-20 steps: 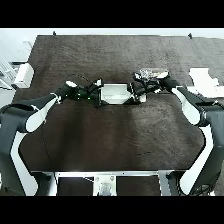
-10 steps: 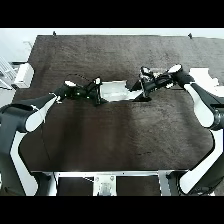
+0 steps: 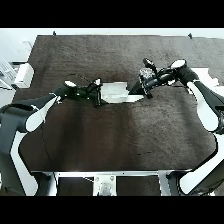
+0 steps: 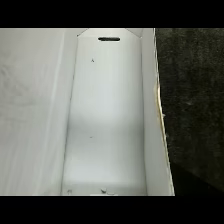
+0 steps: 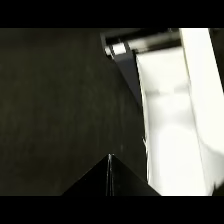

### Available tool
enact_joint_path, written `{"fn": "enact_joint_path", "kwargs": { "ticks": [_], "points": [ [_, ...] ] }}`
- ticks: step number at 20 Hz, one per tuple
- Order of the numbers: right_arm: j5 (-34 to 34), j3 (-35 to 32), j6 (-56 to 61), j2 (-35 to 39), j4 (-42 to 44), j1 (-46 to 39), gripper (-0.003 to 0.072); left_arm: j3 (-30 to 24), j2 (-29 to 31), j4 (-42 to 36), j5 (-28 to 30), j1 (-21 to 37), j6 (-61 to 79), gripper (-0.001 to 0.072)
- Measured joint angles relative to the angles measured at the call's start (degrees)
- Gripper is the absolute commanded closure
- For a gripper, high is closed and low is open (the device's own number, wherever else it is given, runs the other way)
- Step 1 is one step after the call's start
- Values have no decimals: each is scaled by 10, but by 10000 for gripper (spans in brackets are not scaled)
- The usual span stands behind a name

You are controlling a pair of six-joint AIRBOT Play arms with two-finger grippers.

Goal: Fold the box and place the chain.

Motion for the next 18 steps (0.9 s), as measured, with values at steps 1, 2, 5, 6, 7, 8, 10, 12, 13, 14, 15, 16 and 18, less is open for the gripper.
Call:
{"fn": "enact_joint_path", "kwargs": {
  "ticks": [1,2,5,6,7,8,10,12,13,14,15,16,18],
  "points": [
    [-9,0,2,0,5,8,675,0,0,0,-1,0,0,240],
    [-23,0,3,1,10,17,675,0,0,0,-1,0,0,239],
    [-93,0,5,1,18,31,675,0,0,0,-2,0,-2,239],
    [-120,0,5,1,26,35,676,0,0,1,-2,0,-3,240],
    [-144,0,5,1,33,38,676,0,0,2,-2,0,-5,239],
    [-171,0,5,1,38,40,676,0,0,3,-2,0,-7,239],
    [-214,0,6,0,48,40,676,0,0,6,-2,0,-10,239],
    [-243,0,8,-4,52,41,678,0,0,8,-2,0,-13,240],
    [-255,0,10,-7,54,42,678,0,0,9,-2,0,-14,240],
    [-268,0,14,-12,54,42,678,0,0,9,-2,0,-15,240],
    [-277,0,18,-17,54,42,678,0,0,9,-2,0,-15,239],
    [-284,1,21,-23,54,42,678,0,0,10,-2,0,-15,240],
    [-293,1,28,-34,45,42,678,0,0,10,-3,0,-15,239]
  ]
}}
